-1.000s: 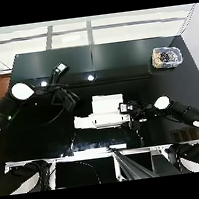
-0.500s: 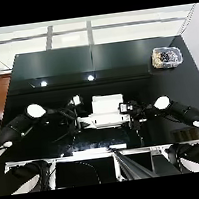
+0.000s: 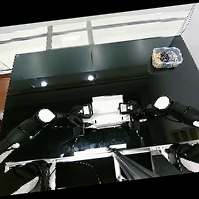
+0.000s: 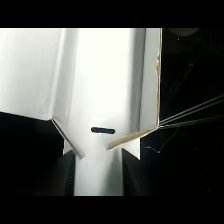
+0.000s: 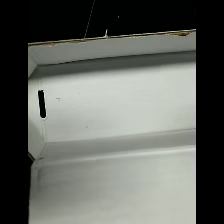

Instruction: Fold the box and place the chain.

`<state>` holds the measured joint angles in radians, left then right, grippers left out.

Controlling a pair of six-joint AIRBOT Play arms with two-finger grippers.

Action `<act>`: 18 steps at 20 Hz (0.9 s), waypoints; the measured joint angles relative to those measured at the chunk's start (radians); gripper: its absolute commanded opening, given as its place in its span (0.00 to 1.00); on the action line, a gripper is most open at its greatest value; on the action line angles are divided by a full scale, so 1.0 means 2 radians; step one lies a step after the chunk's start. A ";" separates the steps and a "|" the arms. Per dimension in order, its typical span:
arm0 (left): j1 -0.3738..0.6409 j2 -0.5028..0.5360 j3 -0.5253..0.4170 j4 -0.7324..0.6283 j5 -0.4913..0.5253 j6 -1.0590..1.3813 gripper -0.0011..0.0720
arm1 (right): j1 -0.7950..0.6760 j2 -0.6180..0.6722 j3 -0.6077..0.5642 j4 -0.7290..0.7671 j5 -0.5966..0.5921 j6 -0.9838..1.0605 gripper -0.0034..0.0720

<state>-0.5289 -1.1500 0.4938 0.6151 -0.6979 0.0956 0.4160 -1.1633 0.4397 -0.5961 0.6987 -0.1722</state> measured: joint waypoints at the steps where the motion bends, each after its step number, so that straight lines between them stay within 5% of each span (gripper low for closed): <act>1: -0.001 0.000 0.000 0.001 0.001 0.000 0.39 | 0.000 0.000 0.000 0.000 0.000 0.000 0.62; 10: -0.015 -0.005 0.000 -0.053 0.000 0.001 0.38 | 0.000 0.000 0.000 -0.001 0.000 -0.001 0.62; 12: -0.026 -0.009 0.000 -0.063 0.003 0.002 0.19 | 0.000 0.000 0.000 -0.001 0.000 -0.001 0.62; 15: -0.042 -0.012 0.000 -0.072 0.016 0.002 0.17 | 0.000 0.000 0.000 -0.001 0.000 0.000 0.62; 16: -0.046 -0.012 0.000 -0.073 0.018 0.003 0.18 | 0.000 0.000 0.000 -0.001 0.000 0.000 0.62; 18: -0.050 -0.013 0.000 -0.076 0.029 0.003 0.54 | 0.000 0.000 0.000 -0.001 0.000 -0.001 0.62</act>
<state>-0.6296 -1.1767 0.4934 0.4629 -0.6395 0.1020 0.4160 -1.1633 0.4389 -0.5976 0.6983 -0.1734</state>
